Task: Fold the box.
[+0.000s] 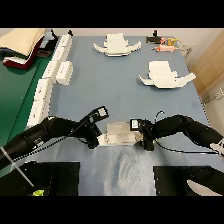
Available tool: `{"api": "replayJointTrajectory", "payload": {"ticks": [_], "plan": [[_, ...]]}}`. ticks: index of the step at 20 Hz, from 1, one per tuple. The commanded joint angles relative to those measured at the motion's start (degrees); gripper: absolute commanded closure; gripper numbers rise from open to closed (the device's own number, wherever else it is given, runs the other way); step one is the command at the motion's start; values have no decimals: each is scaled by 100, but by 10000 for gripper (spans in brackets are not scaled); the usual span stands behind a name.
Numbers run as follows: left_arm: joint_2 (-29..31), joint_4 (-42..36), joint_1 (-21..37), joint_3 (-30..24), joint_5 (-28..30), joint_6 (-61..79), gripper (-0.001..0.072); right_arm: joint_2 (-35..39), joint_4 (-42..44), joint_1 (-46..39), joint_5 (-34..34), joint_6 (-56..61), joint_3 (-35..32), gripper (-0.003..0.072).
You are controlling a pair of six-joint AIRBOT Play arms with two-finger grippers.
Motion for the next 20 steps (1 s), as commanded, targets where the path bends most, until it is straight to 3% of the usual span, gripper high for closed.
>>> {"api": "replayJointTrajectory", "payload": {"ticks": [1,7,9,11,14,20], "plan": [[743,1021,409,2,-361,-2245,695,-4,2,0,0,0,2,223],[485,964,2562,-44,-1613,-3230,695,-4,2,0,0,2,2,223],[278,557,2916,-140,-1751,-3226,695,-4,2,0,0,0,2,223],[24,103,2861,-256,-1749,-3152,695,-4,2,0,0,0,2,223],[-437,-503,2343,-376,-1631,-2881,695,-4,2,0,0,0,2,223],[-876,-1095,820,-319,-256,-2876,695,-4,2,0,0,0,2,223]]}}
